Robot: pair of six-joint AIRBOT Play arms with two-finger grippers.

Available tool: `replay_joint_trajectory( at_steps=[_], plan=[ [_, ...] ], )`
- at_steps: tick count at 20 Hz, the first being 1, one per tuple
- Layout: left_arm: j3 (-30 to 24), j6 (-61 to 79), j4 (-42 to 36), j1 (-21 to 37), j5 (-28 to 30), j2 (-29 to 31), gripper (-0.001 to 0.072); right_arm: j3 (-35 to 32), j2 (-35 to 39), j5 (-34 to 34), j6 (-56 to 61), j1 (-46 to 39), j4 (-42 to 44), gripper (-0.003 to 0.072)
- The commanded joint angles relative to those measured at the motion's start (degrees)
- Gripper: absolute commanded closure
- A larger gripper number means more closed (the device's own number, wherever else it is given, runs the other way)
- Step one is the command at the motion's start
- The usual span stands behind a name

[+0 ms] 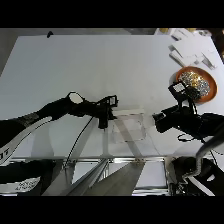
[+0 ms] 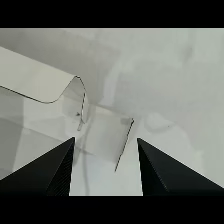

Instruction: Fold the box and place the chain.

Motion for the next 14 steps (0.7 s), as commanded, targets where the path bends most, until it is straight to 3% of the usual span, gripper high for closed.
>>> replay_joint_trajectory(
  at_steps=[1, 8, 14],
  plan=[
    [0.0, 0.3, 1.7, 0.0, 0.1, 0.0, 0.0705, 0.1, 0.0, 0.0, 0.0, 0.0, 0.0, 0.0251],
    [0.1, 1.0, 1.7, 0.1, 1.4, 1.1, 0.0705, 0.1, 0.0, 0.0, 0.0, 0.0, 0.0, 0.0251],
    [4.5, 1.2, 8.0, 0.1, 1.3, 2.6, 0.0707, 0.1, 0.0, 0.0, 0.0, 0.0, 0.0, 0.0251]
  ],
)
